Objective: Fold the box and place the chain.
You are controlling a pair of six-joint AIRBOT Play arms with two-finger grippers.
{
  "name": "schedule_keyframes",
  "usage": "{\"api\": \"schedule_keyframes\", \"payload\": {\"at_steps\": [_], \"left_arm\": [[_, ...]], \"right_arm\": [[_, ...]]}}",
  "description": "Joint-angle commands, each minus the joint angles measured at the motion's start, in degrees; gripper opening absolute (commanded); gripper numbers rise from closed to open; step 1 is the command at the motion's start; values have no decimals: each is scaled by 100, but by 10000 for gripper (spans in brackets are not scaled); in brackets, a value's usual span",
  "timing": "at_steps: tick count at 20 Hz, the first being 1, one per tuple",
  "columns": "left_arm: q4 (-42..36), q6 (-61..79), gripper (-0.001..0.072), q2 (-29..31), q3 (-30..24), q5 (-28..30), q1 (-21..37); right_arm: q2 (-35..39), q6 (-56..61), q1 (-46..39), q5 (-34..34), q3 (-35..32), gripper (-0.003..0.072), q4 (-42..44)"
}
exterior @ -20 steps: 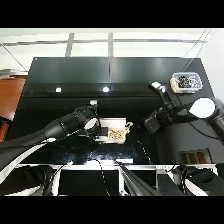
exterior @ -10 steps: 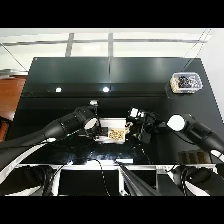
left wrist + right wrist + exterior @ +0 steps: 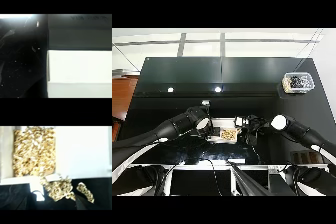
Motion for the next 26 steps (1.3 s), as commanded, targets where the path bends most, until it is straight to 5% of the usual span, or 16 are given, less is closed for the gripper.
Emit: {"api": "schedule_keyframes", "payload": {"at_steps": [1,7,8,9,18,20,22,23,26], "left_arm": [[0,0,26,0,4,2,4],[0,0,27,0,4,2,4],[0,-2,26,0,4,2,4],[0,-2,26,0,4,4,4],[2,-42,26,0,4,4,4],[2,-42,27,0,4,4,4],[2,-42,26,0,4,2,4],[2,-42,26,0,4,-2,4],[2,-42,26,0,4,-11,4]], "right_arm": [[-105,-254,9,-308,-2,700,306],[-280,-260,11,-448,-2,696,354],[-280,-245,9,-428,-2,560,354],[-282,-216,11,-420,-2,529,356],[-363,-170,13,-426,-2,526,365],[-363,-155,11,-404,-2,211,363],[-358,-118,11,-402,0,167,352],[-337,-37,9,-396,2,29,297],[-57,739,4,-402,2,27,-221]]}}
